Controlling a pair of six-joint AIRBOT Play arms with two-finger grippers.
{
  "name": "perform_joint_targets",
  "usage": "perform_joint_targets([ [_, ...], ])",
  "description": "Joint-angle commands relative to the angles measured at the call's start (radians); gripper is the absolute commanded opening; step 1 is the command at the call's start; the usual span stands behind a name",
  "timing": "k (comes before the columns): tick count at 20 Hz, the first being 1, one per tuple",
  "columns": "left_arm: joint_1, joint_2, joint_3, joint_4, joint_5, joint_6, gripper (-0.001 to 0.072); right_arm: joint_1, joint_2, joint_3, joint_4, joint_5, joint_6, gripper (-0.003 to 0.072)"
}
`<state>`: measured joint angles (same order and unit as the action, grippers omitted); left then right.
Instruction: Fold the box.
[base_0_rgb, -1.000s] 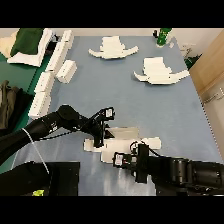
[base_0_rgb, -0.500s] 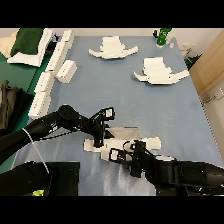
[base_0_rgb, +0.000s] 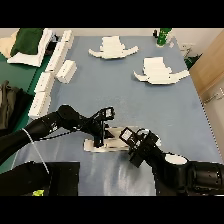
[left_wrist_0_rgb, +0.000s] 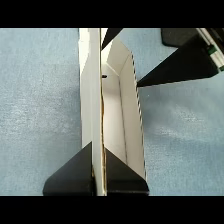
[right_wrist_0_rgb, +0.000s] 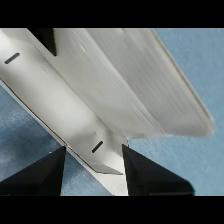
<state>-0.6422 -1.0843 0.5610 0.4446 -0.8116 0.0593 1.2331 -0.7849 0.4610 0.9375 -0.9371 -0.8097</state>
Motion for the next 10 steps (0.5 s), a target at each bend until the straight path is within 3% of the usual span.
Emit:
perform_joint_targets([
  [1, 0.000, 0.000, 0.000, 0.000, -0.002, 0.000, 0.0015, 0.000, 0.011, 0.001, -0.014, -0.034, 0.077, 0.0553],
  [3, 0.000, 0.000, 0.000, 0.000, -0.002, 0.000, 0.0015, 0.000, 0.011, 0.001, -0.014, -0.061, 0.076, 0.0720],
  [7, 0.000, 0.000, 0.000, 0.000, -0.002, 0.000, 0.0015, -0.031, 0.017, 0.000, -0.024, -0.050, -0.012, 0.0720],
  [10, 0.000, 0.000, 0.000, 0.000, -0.002, 0.000, 0.0015, -0.127, 0.045, -0.002, 0.040, 0.031, -0.227, 0.0720],
])
